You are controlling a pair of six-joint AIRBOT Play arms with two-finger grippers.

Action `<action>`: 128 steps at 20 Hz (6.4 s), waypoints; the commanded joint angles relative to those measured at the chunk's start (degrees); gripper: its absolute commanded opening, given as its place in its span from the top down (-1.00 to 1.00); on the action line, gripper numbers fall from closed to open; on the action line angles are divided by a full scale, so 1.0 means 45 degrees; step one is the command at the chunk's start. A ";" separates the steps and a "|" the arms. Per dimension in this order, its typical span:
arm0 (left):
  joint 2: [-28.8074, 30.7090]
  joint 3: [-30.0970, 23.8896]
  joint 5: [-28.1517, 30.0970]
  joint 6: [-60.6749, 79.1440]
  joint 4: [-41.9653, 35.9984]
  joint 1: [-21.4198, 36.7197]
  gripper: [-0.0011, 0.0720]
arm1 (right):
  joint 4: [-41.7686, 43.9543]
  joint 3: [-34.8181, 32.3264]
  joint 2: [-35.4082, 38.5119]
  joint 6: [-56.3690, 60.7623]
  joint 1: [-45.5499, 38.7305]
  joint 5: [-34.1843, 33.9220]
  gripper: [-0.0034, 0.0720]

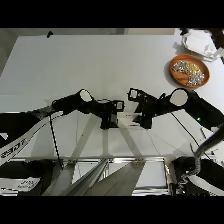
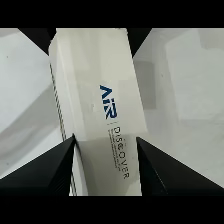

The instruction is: Fold the box and place the chain.

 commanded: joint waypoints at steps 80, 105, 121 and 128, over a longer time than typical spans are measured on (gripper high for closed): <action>0.0010 0.0015 0.0019 -0.0024 -0.0005 0.0015 0.04 | 0.5620 -0.2259 0.1588 -0.2302 0.0000 -0.2807 0.88; 0.0010 0.0015 0.0019 -0.0024 -0.0005 0.0010 0.04 | 0.6436 -0.3638 0.0865 -0.3439 0.0000 -0.3653 0.87; 0.0010 0.0015 0.0015 -0.0024 -0.0010 0.0010 0.04 | -0.9816 0.0185 0.6188 1.5115 0.0000 0.7320 0.87; 0.0010 0.0015 0.0019 -0.0019 -0.0010 0.0010 0.04 | -0.8378 -0.0287 0.6183 1.7437 0.0000 0.6057 0.87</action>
